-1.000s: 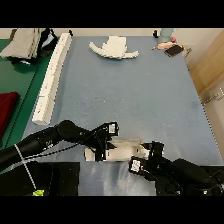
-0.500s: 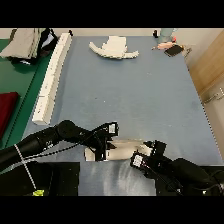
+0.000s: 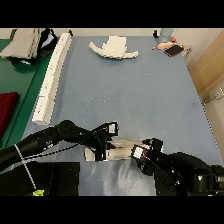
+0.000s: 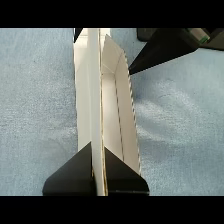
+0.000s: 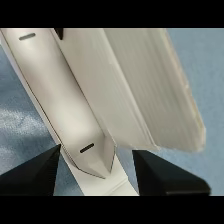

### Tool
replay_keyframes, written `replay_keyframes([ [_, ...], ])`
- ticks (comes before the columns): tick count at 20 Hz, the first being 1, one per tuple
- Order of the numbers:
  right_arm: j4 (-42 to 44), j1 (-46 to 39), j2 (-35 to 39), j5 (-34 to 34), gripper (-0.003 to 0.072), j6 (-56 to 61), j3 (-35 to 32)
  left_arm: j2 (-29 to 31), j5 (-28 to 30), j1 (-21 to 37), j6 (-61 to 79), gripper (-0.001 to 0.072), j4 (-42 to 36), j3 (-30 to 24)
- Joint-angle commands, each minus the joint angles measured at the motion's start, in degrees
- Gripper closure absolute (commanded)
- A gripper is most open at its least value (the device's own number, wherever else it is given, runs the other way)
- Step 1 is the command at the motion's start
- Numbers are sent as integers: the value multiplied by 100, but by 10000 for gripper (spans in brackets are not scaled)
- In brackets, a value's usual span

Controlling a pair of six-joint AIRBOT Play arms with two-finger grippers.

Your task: Fold the box.

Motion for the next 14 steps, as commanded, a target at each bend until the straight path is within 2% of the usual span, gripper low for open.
replay_keyframes([
  [1,925,-667,37,-420,-22,-1069,7,-4,7,-2,0,692,0,0],
  [8,2627,-1947,94,-592,-22,-3300,72,-4,4,-2,2,692,0,0],
  [14,4614,-3161,79,-573,-22,-5995,76,-4,4,-2,2,692,0,0],
])
